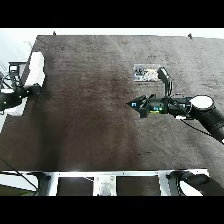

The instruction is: Fold the box and place the chain.

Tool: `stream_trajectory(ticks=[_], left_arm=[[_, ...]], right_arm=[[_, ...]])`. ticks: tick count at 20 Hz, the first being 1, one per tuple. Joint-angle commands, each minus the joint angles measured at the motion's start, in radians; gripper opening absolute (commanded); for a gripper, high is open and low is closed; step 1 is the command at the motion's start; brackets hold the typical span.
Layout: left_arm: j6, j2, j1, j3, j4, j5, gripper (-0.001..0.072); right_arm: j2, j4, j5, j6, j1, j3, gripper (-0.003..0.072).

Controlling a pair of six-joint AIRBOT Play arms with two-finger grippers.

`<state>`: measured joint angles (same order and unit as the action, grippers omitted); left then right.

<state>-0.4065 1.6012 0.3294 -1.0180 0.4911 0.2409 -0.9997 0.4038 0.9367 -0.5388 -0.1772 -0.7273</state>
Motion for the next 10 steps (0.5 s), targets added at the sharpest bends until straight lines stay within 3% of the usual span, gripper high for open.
stream_trajectory(ticks=[1, 3, 4, 8, 10], left_arm=[[0.023, 0.001, 0.001, 0.0, 0.002, 0.023, 0.0558], [0.023, 0.001, 0.001, 0.0, 0.004, 0.023, 0.0565], [0.022, 0.001, 0.001, 0.0, 0.003, 0.021, 0.072], [0.023, 0.0, 0.001, 0.0, 0.004, 0.029, 0.072], [0.023, -0.017, 0.001, 0.0, 0.033, 0.03, 0.072]], right_arm=[[0.0, -0.004, -0.006, 0.0, 0.0, 0.0, 0.0012], [0.0, -0.004, -0.005, -0.001, 0.0, 0.0, 0.0012], [0.0, -0.004, -0.005, -0.001, 0.0, 0.0, 0.0012], [0.0, -0.004, -0.005, -0.001, 0.0, 0.0, 0.0028], [0.0, -0.004, -0.004, -0.004, 0.0, 0.0, 0.0203]])
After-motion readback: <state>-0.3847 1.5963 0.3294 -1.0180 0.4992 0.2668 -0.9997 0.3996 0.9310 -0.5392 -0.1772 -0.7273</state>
